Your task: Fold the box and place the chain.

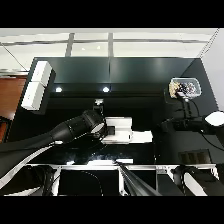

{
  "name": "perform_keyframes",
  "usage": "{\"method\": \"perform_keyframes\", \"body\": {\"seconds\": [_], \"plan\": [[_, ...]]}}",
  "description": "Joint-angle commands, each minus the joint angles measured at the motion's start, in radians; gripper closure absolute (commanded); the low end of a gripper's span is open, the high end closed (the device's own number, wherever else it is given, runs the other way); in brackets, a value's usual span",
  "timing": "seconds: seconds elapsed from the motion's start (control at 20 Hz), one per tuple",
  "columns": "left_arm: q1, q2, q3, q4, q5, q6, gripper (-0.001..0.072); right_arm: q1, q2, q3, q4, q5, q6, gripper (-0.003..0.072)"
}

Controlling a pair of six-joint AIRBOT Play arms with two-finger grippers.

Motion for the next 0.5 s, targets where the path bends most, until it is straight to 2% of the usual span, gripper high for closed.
{"method": "perform_keyframes", "body": {"seconds": [0.0,0.15,0.3,0.45], "plan": [[0.0,-0.001,0.0,0.0,-0.002,0.0,0.0683,-0.09,-0.032,-0.091,0.04,-0.047,0.224,0.0677],[0.0,-0.001,0.0,0.0,-0.001,0.0,0.0682,-0.026,-0.14,-0.111,0.16,-0.023,0.193,0.0677],[0.0,-0.001,0.0,0.0,-0.002,0.0,0.0682,0.087,-0.267,-0.11,0.381,0.057,0.022,0.0677],[0.0,-0.001,0.0,0.0,-0.002,0.0,0.0683,0.19,-0.342,-0.088,0.406,0.069,-0.023,0.0677]]}}
